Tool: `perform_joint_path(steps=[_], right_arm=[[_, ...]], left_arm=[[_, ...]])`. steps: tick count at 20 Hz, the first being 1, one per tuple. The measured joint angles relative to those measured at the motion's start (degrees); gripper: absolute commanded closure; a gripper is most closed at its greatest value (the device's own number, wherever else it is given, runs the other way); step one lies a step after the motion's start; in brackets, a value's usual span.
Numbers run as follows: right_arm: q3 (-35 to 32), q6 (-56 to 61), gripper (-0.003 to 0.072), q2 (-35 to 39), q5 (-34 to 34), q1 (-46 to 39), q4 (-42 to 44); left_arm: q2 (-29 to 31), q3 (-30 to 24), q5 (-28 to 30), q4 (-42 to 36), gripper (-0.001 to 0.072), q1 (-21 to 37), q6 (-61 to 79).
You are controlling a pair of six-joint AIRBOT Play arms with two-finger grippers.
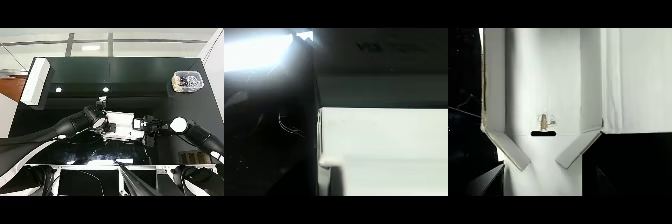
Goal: Fold the box and place the chain.
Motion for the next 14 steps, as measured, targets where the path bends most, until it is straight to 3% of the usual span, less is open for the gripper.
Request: perform_joint_path(steps=[1,3,4,5,6,14], right_arm=[[0.0,-0.48,0.0219,0.09,0.04,-0.17,0.61],[0.0,-1.62,0.0223,-0.13,0.46,-0.33,2.73],[0.0,-2.08,0.0354,-0.37,0.66,-0.39,3.8],[0.0,-2.47,0.0425,-0.63,0.55,-0.39,4.72],[0.0,-2.86,0.0447,-0.92,0.59,-0.44,5.77],[-0.02,-3.65,0.0447,-2.86,-2.23,2.78,13.99]], left_arm=[[-0.07,0.02,-0.02,0.0,0.068,0.0,-0.24],[-0.13,0.02,-0.02,0.07,0.068,0.0,-0.59],[-0.13,0.02,-0.04,0.09,0.0679,0.0,-0.63],[-0.17,0.02,-0.07,0.11,0.0679,0.0,-0.76],[-0.17,0.02,-0.09,0.15,0.068,0.0,-0.81],[-0.17,0.02,-0.42,0.28,0.068,0.0,-0.87]])
